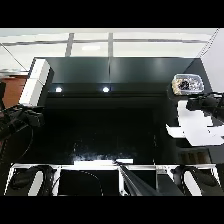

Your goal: Fold the box and place the chain.

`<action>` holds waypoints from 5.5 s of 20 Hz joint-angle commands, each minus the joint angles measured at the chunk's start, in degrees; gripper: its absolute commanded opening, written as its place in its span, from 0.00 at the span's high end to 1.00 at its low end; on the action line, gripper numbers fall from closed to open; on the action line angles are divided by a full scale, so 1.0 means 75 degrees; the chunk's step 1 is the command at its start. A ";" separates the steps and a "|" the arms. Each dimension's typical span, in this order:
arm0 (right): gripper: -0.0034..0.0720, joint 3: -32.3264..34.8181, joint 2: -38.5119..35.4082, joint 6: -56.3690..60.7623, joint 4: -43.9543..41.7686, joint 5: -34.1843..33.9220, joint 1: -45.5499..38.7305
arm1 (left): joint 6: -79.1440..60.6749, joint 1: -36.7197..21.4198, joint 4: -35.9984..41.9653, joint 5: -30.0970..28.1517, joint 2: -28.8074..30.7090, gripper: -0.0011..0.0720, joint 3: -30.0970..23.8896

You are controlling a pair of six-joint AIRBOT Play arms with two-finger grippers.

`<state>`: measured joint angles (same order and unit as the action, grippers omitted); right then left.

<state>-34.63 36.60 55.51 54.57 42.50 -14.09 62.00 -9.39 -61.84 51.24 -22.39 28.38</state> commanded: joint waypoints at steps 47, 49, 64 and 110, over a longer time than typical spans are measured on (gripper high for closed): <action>0.00 -0.4249 0.4485 0.4377 0.3354 0.1734 -0.4406 | -0.0009 0.0003 0.0574 -0.1565 -0.1979 0.02 -0.0035; 0.00 -0.4433 0.4817 0.4167 0.3305 0.2159 -0.5598 | -0.0012 0.0003 0.0574 -0.1585 -0.1979 0.02 -0.0035; 0.33 -0.5476 0.8367 -0.0953 0.0425 0.6135 -0.7195 | -0.0006 0.0003 0.0737 -0.1574 -0.1979 0.02 -0.0035; 0.94 0.2876 -0.0769 -0.2104 -0.4843 0.0271 0.2174 | -0.0938 0.3413 0.5013 -0.0629 -0.5441 0.02 -0.0023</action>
<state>-13.50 31.07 40.03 18.52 46.78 0.12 59.48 15.20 -33.45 46.63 -57.56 28.14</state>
